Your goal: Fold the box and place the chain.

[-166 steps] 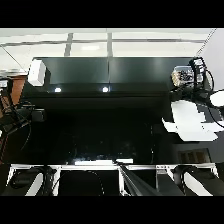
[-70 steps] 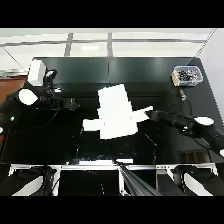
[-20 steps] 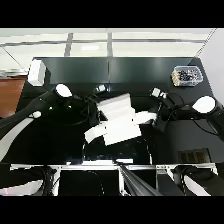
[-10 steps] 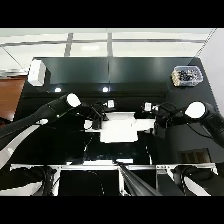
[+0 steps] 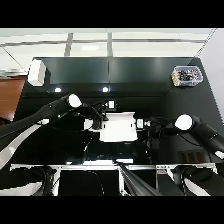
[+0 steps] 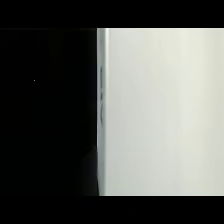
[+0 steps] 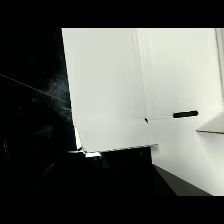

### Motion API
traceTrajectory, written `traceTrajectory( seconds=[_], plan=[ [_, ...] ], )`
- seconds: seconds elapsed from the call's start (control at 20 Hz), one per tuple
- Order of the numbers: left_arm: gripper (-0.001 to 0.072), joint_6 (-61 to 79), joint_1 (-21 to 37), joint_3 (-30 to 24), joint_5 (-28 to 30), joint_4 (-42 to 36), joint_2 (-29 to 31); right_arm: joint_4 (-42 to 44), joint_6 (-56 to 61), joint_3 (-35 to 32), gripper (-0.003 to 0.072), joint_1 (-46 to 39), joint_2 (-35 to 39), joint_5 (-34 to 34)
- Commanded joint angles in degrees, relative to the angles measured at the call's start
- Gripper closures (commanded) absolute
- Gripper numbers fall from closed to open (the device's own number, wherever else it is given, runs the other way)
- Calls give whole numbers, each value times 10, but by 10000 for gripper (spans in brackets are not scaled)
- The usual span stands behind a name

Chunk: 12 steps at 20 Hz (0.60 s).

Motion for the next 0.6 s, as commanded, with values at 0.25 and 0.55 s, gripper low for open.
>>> traceTrajectory(
  seconds=[0.25,0.55],
  plan=[
    [681,0,0,0,0,0,0,41,-71,-14,-16,58,-13,-100],
    [681,1,0,0,1,0,0,45,-111,-13,-16,60,-26,-105]
  ],
)
